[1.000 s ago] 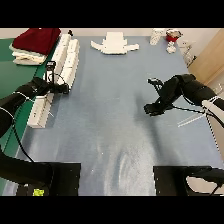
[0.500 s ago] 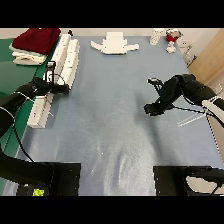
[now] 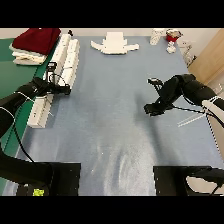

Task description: Fold the box.

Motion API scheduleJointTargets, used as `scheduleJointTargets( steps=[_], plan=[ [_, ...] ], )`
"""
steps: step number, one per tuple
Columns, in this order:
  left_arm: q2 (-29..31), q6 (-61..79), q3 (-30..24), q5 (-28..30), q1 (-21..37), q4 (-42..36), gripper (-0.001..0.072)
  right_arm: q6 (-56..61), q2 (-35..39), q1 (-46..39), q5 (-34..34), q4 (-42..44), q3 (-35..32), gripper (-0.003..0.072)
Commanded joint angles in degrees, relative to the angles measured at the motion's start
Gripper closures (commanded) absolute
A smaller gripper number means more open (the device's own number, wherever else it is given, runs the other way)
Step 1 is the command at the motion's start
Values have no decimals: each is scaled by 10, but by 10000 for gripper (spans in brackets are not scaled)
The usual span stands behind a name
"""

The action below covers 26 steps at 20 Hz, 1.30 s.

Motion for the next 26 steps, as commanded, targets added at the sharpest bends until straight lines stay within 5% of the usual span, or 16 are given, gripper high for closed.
scheduleJointTargets(
  steps=[1, 8, 17, 18, 19, 20, 23, 26],
  plan=[
    [2, -1, 0, -7, 1, 0, 5, 0, 0, 0, 0, 0, 0, 681],
    [63, -2, 3, -52, 19, 3, 4, 0, 0, 0, 0, 0, 0, 681],
    [228, -3, 6, -191, 29, 12, 32, 0, 0, 0, 0, 0, 0, 681],
    [241, -11, 6, -217, 28, 2, 289, 0, 0, 0, 0, 0, 0, 680],
    [253, -15, 6, -248, 28, -6, 649, 0, 0, 0, 0, 0, 0, 681],
    [261, -14, 6, -270, 26, -11, 699, 0, -1, 0, 0, 0, 0, 681],
    [274, -64, 5, -323, -12, -12, 703, 0, -1, 0, 0, 0, 0, 680],
    [275, -166, -7, -344, -112, 37, 703, 0, -1, 0, 0, 0, 0, 681]
  ],
)
